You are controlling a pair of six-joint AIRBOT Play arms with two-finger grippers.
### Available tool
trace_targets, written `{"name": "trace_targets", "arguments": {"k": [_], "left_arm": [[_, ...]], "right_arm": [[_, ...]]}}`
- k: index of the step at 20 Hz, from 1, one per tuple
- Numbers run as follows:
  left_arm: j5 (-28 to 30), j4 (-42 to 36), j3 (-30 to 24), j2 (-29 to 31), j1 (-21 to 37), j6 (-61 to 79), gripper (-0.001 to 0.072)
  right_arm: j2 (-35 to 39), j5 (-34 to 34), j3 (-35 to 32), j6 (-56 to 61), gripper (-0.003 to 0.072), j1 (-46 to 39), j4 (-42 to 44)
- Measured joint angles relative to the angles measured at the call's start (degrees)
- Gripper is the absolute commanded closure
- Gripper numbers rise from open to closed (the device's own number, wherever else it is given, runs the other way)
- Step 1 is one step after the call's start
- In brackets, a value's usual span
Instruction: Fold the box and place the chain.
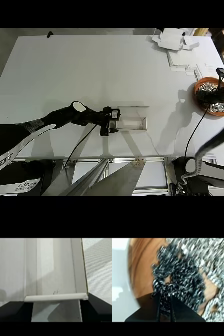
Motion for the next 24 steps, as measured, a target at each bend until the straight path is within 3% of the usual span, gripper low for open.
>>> {"name": "trace_targets", "arguments": {"k": [6, 8, 10, 11, 12, 24], "left_arm": [[0.0, 0.0, 0.0, 0.0, 0.0, 0.0, 0.039], [0.0, 0.0, 0.0, 0.0, 0.0, 0.0, 0.039], [0.0, 0.0, 0.0, 0.0, 0.0, 0.0, 0.039], [0.0, 0.0, 0.0, 0.0, 0.0, 0.0, 0.039], [0.0, 0.0, 0.0, 0.0, 0.0, 0.0, 0.039], [0.0, 0.0, 0.0, 0.0, 0.0, 0.0, 0.039]], "right_arm": [[7.1, 3.9, 0.0, 0.0, 0.0663, 0.0, 0.8], [9.1, 5.4, 0.0, -0.2, 0.0616, 0.0, 1.9], [10.7, 6.2, 0.0, -1.0, 0.0615, 0.0, 3.1], [11.1, 6.4, 0.0, -1.2, 0.0571, 0.0, 3.7], [11.3, 6.6, 0.0, -1.4, 0.0469, 0.0, 4.1], [5.5, 3.5, 0.0, 1.2, 0.0468, 0.0, 2.6]]}}
